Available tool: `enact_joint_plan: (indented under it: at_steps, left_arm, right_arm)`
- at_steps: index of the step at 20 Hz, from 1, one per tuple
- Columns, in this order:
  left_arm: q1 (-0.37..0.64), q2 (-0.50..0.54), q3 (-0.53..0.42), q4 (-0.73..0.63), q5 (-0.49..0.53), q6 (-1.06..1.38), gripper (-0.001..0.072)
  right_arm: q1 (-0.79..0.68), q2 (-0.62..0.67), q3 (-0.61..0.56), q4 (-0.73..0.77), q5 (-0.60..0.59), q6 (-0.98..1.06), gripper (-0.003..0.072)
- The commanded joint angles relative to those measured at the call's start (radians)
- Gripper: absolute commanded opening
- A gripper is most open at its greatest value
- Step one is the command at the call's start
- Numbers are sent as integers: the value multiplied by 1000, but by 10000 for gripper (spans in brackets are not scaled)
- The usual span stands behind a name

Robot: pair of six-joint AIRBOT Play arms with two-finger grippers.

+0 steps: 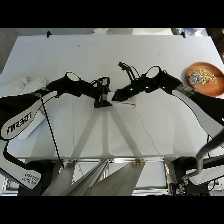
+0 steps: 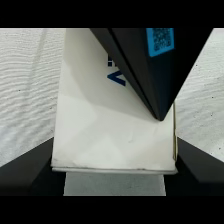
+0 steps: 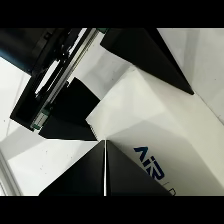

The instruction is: Fold the box and place the chain.

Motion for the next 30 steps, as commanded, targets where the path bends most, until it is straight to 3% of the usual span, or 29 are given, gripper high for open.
enact_joint_plan:
  at_steps: [1, 6, 10, 13, 20, 30]
  left_arm:
    - [0, 1, 0, 0, 0, 0, 500]
    - [0, 1, 0, 0, 0, 0, 500]
    - [0, 1, 0, 0, 0, 0, 500]
    - [0, 1, 0, 0, 0, 0, 500]
    - [0, 1, 0, 0, 0, 0, 500]
    - [0, 1, 0, 0, 0, 0, 500]
  right_arm:
    - [2, 2, -3, 7, 6, -3, 14]
    - [-15, 97, -3, 155, 2, -236, 14]
    - [-82, 209, -6, 117, 13, -264, 13]
    - [-156, 264, -77, 109, 14, -262, 13]
    - [-206, 264, -362, 104, -110, -284, 13]
    - [-206, 252, -383, 128, -97, -283, 12]
